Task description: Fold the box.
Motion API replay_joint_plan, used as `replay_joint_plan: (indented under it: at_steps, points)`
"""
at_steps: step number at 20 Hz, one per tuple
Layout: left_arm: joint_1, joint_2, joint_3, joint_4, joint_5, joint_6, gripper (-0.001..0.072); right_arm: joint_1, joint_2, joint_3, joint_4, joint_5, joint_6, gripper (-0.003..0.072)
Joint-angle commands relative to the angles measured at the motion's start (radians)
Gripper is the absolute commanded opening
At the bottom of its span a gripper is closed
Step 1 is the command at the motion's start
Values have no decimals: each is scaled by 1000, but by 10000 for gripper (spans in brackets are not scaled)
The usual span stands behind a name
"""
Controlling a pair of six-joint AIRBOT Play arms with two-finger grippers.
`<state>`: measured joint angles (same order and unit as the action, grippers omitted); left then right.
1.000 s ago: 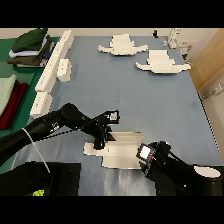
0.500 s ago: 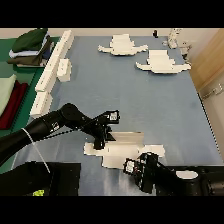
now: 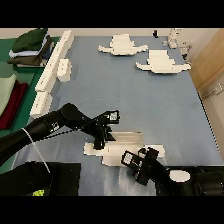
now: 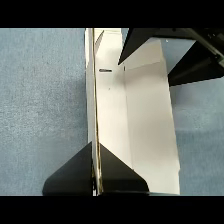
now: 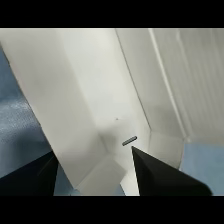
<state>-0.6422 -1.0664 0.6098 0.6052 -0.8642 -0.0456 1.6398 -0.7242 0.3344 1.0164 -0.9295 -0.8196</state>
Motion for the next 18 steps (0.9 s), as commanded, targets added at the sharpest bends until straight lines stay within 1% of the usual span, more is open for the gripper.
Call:
replay_joint_plan:
  at_steps: [1, 5, 12, 14, 18]
  points:
    - [0, 1, 1, 0, 0, 0, 16, -1, 24, 16, -68, -54, 98, 719]
    - [0, 1, 1, 0, 0, 0, 16, -1, 47, 16, -66, -86, 113, 719]
    - [0, 1, 1, 0, 0, 0, 16, -1, 56, 21, -66, -93, 113, 719]
    - [0, 1, 1, 0, 0, 0, 16, -1, 77, 25, -68, -108, 112, 719]
    - [0, 1, 1, 0, 0, 0, 16, -1, 79, 25, -83, -146, 102, 718]
